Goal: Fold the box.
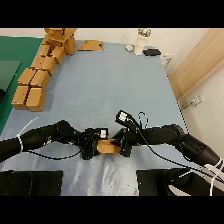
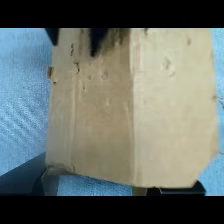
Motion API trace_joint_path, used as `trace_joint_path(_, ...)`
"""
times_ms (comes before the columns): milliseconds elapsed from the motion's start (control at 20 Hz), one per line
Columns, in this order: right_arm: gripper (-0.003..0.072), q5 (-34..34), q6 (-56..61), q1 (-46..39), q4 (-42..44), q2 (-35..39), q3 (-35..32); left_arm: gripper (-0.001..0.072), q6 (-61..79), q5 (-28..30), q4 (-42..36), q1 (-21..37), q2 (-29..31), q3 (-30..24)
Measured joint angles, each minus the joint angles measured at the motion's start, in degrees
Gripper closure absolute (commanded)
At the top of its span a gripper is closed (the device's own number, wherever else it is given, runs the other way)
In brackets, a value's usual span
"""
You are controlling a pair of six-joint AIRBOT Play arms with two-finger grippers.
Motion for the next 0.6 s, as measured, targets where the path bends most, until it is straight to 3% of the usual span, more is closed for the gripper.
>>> trace_joint_path(150,0.0500,0.0,2.2,3.7,-4.9,1.4,0.0,0.0211,0.0,0.0,0.0,0.0,0.0,0.0)
trace_joint_path(250,0.0394,0.1,4.7,6.2,-9.7,1.9,0.0,0.0211,0.0,0.0,0.0,0.0,0.0,0.0)
trace_joint_path(450,0.0381,0.8,7.6,8.8,-16.5,1.9,0.0,0.0211,0.0,0.0,0.0,0.0,0.0,0.0)
trace_joint_path(550,0.0241,1.3,8.1,9.3,-18.2,1.8,0.0,0.0211,0.0,0.0,0.0,0.0,0.0,0.0)
trace_joint_path(600,0.0241,1.3,8.3,9.5,-18.7,1.8,0.0,0.0211,0.0,0.0,0.0,0.0,0.0,0.0)
